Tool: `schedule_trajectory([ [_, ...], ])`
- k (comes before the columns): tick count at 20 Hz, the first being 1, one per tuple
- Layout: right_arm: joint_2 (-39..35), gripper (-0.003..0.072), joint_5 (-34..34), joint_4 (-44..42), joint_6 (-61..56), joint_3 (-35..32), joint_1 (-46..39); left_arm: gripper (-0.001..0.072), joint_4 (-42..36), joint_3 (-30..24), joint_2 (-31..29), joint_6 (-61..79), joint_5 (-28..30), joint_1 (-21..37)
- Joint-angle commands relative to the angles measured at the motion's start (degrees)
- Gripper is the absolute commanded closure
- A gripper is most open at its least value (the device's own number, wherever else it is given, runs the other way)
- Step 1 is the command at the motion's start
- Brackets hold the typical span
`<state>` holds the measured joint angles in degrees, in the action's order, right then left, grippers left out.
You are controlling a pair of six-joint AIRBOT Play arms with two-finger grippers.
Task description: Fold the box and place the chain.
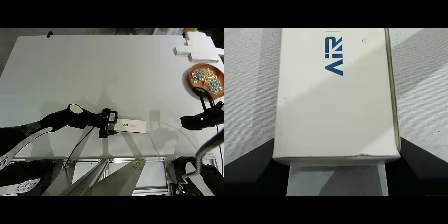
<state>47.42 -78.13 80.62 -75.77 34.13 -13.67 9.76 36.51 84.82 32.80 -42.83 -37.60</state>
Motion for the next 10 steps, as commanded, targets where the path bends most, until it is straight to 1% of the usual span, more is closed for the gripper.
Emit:
schedule_trajectory([
  [1, 0.0, 0.0671, -0.7, 0.2, -0.9, -0.4, -1.1, 0.0575, -1.2, 0.0, 0.0, 0.0, -2.6, 0.0],
  [5, 0.0, 0.0671, -0.7, 0.2, -0.9, -0.4, -1.1, 0.0573, -5.6, 0.0, 0.0, 0.0, -7.0, 0.0],
  [7, 0.0, 0.0671, -0.7, 0.2, -0.9, -0.4, -1.1, 0.0562, -8.1, 0.0, 0.0, 0.0, -7.1, 0.2],
  [8, 0.0, 0.0671, -0.7, 0.2, -0.9, -0.4, -1.1, 0.0552, -7.9, 0.0, -0.3, 0.0, -7.1, 0.2],
  [10, 0.0, 0.0671, -0.7, 0.2, -0.9, -0.4, -1.1, 0.0569, -7.2, 0.0, -1.5, 0.0, -6.1, 0.2],
])
